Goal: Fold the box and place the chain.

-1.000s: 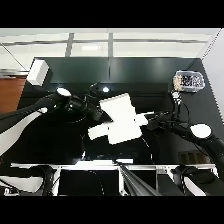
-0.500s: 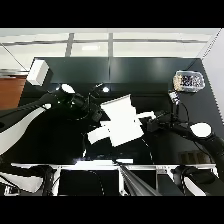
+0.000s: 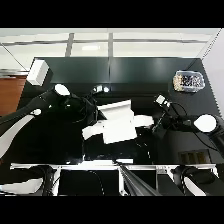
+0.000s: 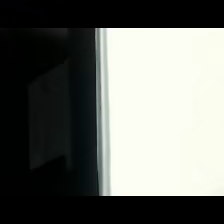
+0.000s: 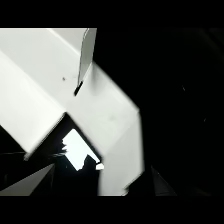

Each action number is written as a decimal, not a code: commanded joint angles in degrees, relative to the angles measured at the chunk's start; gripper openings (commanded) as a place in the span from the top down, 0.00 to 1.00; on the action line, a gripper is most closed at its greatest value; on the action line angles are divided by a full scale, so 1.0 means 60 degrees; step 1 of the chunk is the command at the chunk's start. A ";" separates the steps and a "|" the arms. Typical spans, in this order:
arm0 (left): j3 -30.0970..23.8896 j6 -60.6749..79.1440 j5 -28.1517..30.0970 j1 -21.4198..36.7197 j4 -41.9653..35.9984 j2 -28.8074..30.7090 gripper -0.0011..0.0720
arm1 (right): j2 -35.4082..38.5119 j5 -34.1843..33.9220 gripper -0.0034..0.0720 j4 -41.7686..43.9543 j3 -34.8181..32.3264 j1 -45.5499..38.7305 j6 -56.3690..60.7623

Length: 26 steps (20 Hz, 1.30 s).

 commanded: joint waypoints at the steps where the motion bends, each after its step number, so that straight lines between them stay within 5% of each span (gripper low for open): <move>1: -0.0098 0.1206 0.0667 -0.0087 0.0601 0.0091 0.95 | -0.0040 -0.0310 0.01 0.0820 -0.0051 0.0423 -0.1978; 9: -0.0098 0.1213 0.1188 -0.0084 0.0772 -0.0630 0.95 | -0.0055 -0.1235 0.01 0.0998 -0.1122 0.2233 -0.3115; 21: -0.0095 0.1315 0.1173 -0.0084 0.0769 -0.0659 0.95 | -0.1898 -0.4670 0.01 0.0947 -0.1293 0.3697 -0.3931; 26: -0.0087 0.1315 0.1104 -0.0084 0.0769 -0.0659 0.95 | -0.1912 -0.3869 0.01 0.1286 -0.0353 0.3730 -0.4135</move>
